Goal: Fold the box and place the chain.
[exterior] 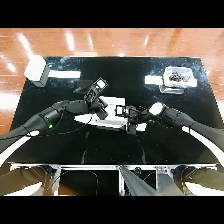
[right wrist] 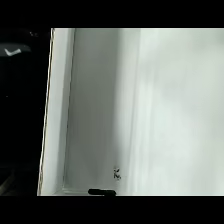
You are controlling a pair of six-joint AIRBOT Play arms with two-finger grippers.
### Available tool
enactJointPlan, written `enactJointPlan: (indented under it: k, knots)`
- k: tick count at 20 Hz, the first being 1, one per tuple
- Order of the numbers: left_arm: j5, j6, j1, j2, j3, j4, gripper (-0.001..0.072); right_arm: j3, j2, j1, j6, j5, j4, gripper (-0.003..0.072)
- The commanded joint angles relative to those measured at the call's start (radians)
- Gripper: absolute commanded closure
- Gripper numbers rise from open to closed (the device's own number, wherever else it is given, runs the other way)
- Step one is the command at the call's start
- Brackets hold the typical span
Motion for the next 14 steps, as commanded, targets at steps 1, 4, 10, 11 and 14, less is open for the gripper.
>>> enactJointPlan:
  k: [1, 4, 10, 11, 14]
  knots:
    - [0.055, -0.001, -0.006, -0.015, 0.0, -0.004, 0.0688, 0.001, 0.0, 0.0, -0.001, -0.009, 0.006, 0.0066]
    - [0.057, -0.001, -0.004, 0.018, 0.028, 0.016, 0.0688, 0.001, 0.0, 0.0, -0.001, -0.009, 0.006, 0.0066]
    - [0.396, -0.046, 0.103, 0.143, 0.039, 0.147, 0.0689, 0.001, 0.0, 0.0, -0.001, -0.009, 0.006, 0.0066]
    - [0.448, -0.079, 0.126, 0.166, 0.032, 0.186, 0.0689, 0.001, 0.0, 0.0, -0.001, -0.009, 0.006, 0.0066]
    - [0.512, -0.132, 0.181, 0.25, -0.011, 0.261, 0.0689, 0.001, 0.0, 0.0, -0.001, -0.009, 0.006, 0.0066]
